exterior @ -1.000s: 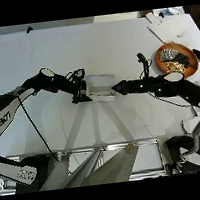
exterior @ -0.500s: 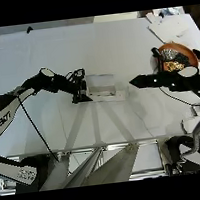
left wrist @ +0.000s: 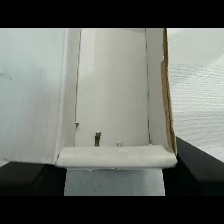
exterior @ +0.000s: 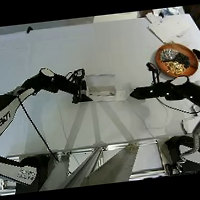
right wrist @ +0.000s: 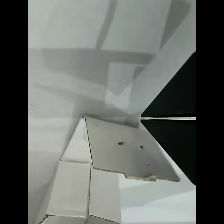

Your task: Fold the box and place the chain.

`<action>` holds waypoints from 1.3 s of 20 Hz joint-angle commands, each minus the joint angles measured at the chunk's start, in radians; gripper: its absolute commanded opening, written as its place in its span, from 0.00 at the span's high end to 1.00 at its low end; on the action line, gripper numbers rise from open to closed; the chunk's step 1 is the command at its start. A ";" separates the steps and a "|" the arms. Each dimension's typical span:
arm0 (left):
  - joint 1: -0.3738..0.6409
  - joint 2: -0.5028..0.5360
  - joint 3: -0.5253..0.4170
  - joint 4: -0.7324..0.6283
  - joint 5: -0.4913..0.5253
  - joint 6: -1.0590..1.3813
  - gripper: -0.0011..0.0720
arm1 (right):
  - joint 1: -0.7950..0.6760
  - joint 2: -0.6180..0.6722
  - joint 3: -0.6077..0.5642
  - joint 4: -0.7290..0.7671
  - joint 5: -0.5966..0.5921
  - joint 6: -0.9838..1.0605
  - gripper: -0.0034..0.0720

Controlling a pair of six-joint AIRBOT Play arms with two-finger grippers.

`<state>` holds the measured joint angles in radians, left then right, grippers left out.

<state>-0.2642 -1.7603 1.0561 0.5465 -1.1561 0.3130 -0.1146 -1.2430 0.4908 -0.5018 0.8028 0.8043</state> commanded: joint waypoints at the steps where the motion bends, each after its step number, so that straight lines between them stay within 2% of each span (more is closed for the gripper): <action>1: 0.000 0.000 0.000 0.000 0.000 0.000 0.44 | 0.061 -0.042 -0.005 0.082 -0.005 -0.013 0.95; 3: 0.000 0.000 0.000 0.000 0.000 0.000 0.44 | 0.070 -0.041 -0.005 0.162 0.018 -0.079 0.94; 4: 0.000 0.000 0.000 0.000 0.000 0.000 0.44 | 0.070 -0.041 -0.005 0.222 0.030 -0.109 0.87; 5: 0.000 0.000 0.000 0.000 0.000 0.000 0.44 | 0.070 -0.039 -0.005 0.281 0.032 -0.114 0.67; 6: 0.000 0.000 0.000 0.000 0.000 0.000 0.44 | 0.070 -0.035 -0.005 0.321 0.033 -0.115 0.55; 9: 0.000 0.000 0.000 0.000 0.000 0.000 0.44 | 0.070 -0.021 -0.005 0.341 0.049 -0.133 0.53; 12: 0.000 0.000 0.000 0.000 0.000 0.000 0.44 | 0.068 -0.007 -0.005 0.331 0.051 -0.166 0.56; 13: 0.000 0.000 0.000 0.000 0.000 0.000 0.44 | 0.058 0.007 -0.005 0.314 0.049 -0.167 0.69; 16: 0.000 0.000 0.000 0.000 0.000 0.000 0.44 | -0.013 0.093 -0.005 0.210 0.035 -0.165 0.94; 20: 0.000 0.000 0.000 0.000 0.000 0.000 0.44 | -0.118 0.132 -0.005 0.072 0.020 -0.120 0.94; 22: 0.000 0.000 0.000 0.000 0.000 0.000 0.44 | -0.124 0.100 -0.005 0.031 0.021 -0.073 0.95; 26: 0.000 0.000 0.000 0.000 0.000 0.000 0.44 | -0.077 -0.029 -0.005 0.055 0.025 -0.069 0.95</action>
<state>-0.2642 -1.7603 1.0561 0.5465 -1.1561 0.3126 -0.2096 -1.2049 0.4862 -0.4374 0.8280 0.7181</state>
